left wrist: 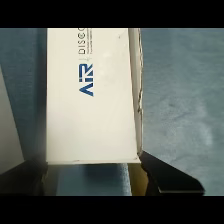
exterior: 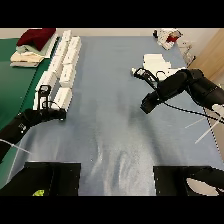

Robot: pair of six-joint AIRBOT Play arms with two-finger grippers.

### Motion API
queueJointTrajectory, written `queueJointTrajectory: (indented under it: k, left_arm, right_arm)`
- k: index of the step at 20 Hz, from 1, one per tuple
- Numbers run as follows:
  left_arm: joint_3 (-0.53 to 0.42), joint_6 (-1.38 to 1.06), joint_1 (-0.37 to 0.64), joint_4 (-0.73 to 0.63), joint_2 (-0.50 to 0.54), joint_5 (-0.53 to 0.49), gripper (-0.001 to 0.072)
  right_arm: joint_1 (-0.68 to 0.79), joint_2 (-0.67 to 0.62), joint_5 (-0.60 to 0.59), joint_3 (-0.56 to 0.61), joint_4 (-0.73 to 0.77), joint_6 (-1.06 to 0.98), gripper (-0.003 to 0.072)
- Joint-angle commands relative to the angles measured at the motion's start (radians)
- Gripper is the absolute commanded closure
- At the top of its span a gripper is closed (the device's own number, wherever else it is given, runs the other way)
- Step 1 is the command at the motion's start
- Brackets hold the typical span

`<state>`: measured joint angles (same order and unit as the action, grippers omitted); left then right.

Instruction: Fold the box.

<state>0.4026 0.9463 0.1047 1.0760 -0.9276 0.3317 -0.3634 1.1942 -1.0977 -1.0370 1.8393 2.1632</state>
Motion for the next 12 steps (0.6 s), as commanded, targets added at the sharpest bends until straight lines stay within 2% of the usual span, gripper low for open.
queueJointTrajectory:
  k: [1,7,12]
  left_arm:
    - [0.032,0.016,0.010,-0.026,-0.095,-0.110,0.0254]
    - [0.232,0.016,-0.058,-0.033,-0.309,-0.130,0.0254]
    - [0.418,0.025,-0.062,-0.034,-0.489,-0.119,0.0254]
  right_arm:
    - [0.000,0.000,0.000,0.000,0.000,0.000,0.0683]
    - [0.000,0.000,0.000,0.000,0.000,0.000,0.0683]
    - [0.000,0.000,0.000,0.000,0.000,0.000,0.0683]
